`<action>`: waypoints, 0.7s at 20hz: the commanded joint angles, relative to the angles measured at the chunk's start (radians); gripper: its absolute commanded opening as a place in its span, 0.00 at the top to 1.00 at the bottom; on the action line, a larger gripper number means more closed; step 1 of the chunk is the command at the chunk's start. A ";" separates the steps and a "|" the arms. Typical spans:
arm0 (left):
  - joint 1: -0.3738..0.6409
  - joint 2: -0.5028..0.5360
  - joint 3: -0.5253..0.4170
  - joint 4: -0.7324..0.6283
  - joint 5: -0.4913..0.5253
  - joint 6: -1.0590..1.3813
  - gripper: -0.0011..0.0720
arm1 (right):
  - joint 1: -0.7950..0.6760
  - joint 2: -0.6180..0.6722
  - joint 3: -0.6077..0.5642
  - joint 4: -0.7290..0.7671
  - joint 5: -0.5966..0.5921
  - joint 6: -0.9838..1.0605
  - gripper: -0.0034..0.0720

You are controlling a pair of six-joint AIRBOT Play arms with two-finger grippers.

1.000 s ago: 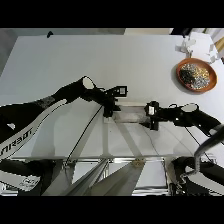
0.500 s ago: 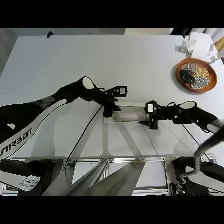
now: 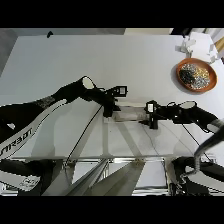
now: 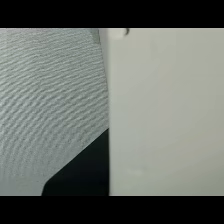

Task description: Fold the box and place the chain.

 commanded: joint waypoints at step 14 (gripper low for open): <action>0.000 0.000 0.000 0.000 0.000 0.000 0.97 | -0.017 0.005 0.011 0.041 0.064 0.050 0.25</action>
